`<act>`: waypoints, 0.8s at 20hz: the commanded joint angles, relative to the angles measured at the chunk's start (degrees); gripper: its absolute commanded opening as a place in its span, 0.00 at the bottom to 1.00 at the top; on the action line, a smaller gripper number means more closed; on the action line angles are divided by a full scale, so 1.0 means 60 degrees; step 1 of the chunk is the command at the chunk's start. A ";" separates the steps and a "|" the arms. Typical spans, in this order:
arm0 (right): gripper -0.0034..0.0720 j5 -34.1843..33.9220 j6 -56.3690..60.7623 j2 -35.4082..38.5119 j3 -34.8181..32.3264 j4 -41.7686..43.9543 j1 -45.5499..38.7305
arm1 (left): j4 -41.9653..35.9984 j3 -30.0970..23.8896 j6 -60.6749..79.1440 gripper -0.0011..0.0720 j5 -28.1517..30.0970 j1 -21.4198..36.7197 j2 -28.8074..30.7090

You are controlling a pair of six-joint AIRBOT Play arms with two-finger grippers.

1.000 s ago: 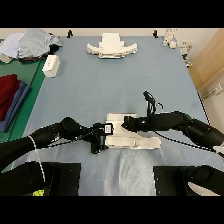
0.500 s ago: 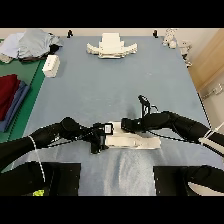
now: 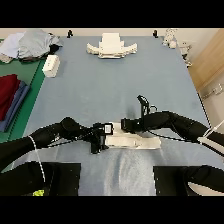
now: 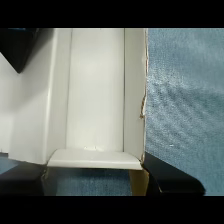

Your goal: Fold the box.

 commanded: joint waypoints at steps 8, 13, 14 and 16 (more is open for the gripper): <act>0.05 -0.2761 -0.0149 0.3126 0.1206 -0.2018 0.0007 | 0.0000 0.0007 0.0000 0.73 0.0004 0.0000 0.0000; 0.05 -0.5224 -0.2149 0.4798 0.0215 -0.3005 0.0011 | -0.0004 0.0007 0.0000 0.73 0.0004 0.0000 0.0000; 0.05 -0.5533 -0.2943 0.5089 -0.0062 -0.3020 0.0007 | 0.0000 0.0007 0.0000 0.73 0.0004 0.0000 0.0000; 0.14 -0.5898 -0.4146 0.5450 -0.0539 -0.3599 0.0007 | 0.0000 0.0007 0.0000 0.73 0.0004 0.0000 0.0000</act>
